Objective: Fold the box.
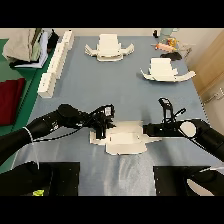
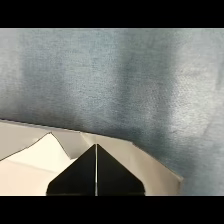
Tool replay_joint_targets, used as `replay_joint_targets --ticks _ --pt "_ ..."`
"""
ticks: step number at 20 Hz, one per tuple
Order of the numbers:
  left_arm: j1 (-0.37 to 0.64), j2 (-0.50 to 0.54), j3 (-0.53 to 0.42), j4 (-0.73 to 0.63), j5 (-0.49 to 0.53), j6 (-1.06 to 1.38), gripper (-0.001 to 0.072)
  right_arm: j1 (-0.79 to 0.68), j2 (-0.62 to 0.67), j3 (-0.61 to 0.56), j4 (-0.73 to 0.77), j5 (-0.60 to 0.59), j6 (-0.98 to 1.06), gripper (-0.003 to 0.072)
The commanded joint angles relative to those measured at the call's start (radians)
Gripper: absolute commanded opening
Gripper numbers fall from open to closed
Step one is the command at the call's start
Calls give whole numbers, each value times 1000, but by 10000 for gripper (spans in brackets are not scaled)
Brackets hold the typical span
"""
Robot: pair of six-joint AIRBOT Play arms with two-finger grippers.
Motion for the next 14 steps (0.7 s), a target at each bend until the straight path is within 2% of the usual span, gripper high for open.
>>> replay_joint_targets --ticks 1,3,5,7,11,14 --pt "-2 -7 -1 -2 9 41 16 0 1 0 -8 -1 0 4" --pt "-1 -7 -1 -72 47 103 16 -1 1 0 -20 -2 1 4" --pt "-2 -5 -1 -160 37 186 15 -1 1 0 -50 -10 22 4" --pt "-6 8 -3 -161 10 238 14 -4 1 1 -77 -12 48 5" --pt "-21 66 -22 -161 92 284 12 -5 2 1 -142 -38 108 4" --pt "-31 68 -68 -157 130 291 12 -5 2 2 -207 -100 186 4"
